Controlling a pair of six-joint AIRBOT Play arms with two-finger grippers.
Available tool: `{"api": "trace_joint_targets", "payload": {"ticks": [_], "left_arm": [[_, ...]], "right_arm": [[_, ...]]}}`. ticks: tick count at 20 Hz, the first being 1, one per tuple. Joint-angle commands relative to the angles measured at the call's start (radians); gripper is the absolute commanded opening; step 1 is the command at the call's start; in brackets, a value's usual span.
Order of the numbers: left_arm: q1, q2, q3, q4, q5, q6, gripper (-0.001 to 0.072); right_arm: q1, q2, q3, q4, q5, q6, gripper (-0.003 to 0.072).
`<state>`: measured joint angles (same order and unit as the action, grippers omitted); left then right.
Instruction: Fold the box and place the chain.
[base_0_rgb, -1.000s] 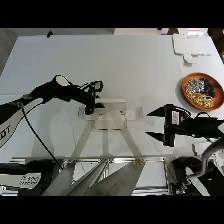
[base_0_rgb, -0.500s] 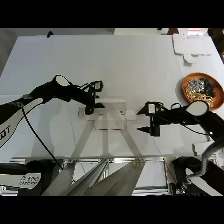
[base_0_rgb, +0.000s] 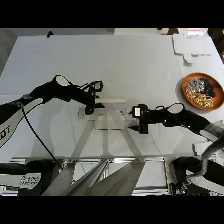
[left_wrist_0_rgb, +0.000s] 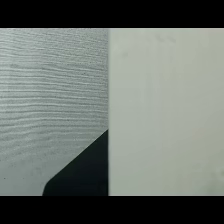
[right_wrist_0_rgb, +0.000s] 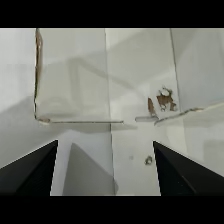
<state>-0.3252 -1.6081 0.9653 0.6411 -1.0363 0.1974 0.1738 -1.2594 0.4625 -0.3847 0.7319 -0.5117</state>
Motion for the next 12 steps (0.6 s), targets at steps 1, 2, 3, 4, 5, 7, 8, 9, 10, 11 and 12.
{"api": "trace_joint_targets", "payload": {"ticks": [1,2,3,4,5,7,8,9,10,11,12], "left_arm": [[0.0,-0.001,0.0,0.0,0.0,0.0,0.0013],[0.0,-0.001,0.0,0.0,0.0,0.0,0.0013],[0.0,-0.001,0.0,0.0,0.0,0.0,0.0013],[0.0,-0.001,0.0,0.0,0.0,0.0,0.0013],[0.0,-0.001,0.0,0.0,0.0,0.0,0.0013],[0.0,-0.001,0.0,0.0,0.0,0.0,0.0013],[0.0,-0.001,0.0,0.0,0.0,0.0,0.0013],[0.0,-0.001,0.0,0.0,0.0,0.0,0.0013],[0.0,-0.001,0.0,0.0,0.0,0.0,0.0013],[0.0,-0.001,0.0,0.0,0.0,0.0,0.0013],[0.0,-0.001,0.0,0.0,0.0,0.0,0.0013]], "right_arm": [[0.033,-0.058,-0.001,0.102,-0.016,-0.073,0.066],[0.039,-0.062,-0.001,0.102,-0.018,-0.073,0.066],[0.039,-0.061,-0.001,0.109,-0.018,-0.072,0.066],[0.039,-0.061,-0.001,0.133,-0.019,-0.072,0.066],[0.039,-0.061,-0.001,0.16,-0.021,-0.072,0.066],[0.039,-0.061,-0.001,0.216,-0.023,-0.071,0.066],[0.039,-0.061,-0.001,0.238,-0.023,-0.071,0.066],[0.039,-0.06,-0.001,0.243,-0.029,-0.062,0.066],[0.039,-0.06,-0.001,0.242,-0.041,-0.04,0.066],[0.039,-0.06,-0.001,0.24,-0.058,-0.002,0.066],[0.039,-0.06,0.0,0.23,-0.066,0.035,0.066]]}}
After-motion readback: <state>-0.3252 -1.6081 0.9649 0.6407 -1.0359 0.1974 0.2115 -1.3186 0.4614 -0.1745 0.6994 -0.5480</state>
